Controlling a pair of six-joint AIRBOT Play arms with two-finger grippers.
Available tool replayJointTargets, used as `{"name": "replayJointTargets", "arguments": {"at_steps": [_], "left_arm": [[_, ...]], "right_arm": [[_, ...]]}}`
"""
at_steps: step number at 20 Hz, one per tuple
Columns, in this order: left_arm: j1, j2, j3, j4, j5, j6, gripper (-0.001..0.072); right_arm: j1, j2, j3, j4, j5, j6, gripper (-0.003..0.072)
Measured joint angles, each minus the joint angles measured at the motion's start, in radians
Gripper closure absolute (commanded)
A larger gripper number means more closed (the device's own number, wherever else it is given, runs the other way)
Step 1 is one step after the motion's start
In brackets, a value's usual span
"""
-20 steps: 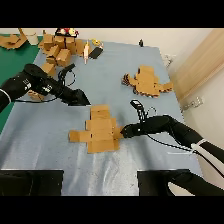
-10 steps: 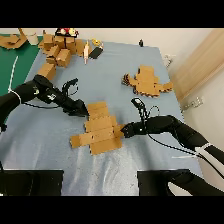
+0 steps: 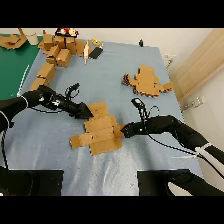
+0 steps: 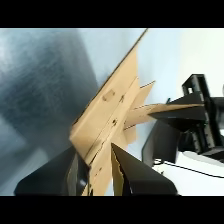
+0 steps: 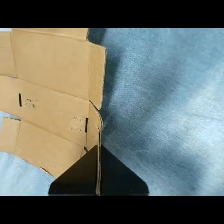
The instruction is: Fold the box.
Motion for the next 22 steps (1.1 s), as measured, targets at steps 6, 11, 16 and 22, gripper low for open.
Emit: {"name": "replayJointTargets", "arguments": {"at_steps": [6, 11, 16, 22], "left_arm": [[0.000, -0.031, -0.002, -0.081, -0.063, 0.087, 0.0422], [0.000, -0.045, -0.002, -0.091, -0.118, 0.117, 0.0423], [0.000, -0.054, -0.003, -0.071, -0.143, 0.132, 0.0549], [0.000, -0.056, -0.003, -0.075, -0.125, 0.153, 0.0548]], "right_arm": [[0.000, 0.000, 0.000, -0.008, 0.000, 0.000, 0.0684], [0.000, 0.000, 0.000, -0.011, 0.002, 0.000, 0.0684], [0.000, 0.000, 0.000, -0.012, 0.008, 0.000, 0.0684], [0.000, 0.000, 0.000, -0.013, 0.008, 0.000, 0.0684]]}}
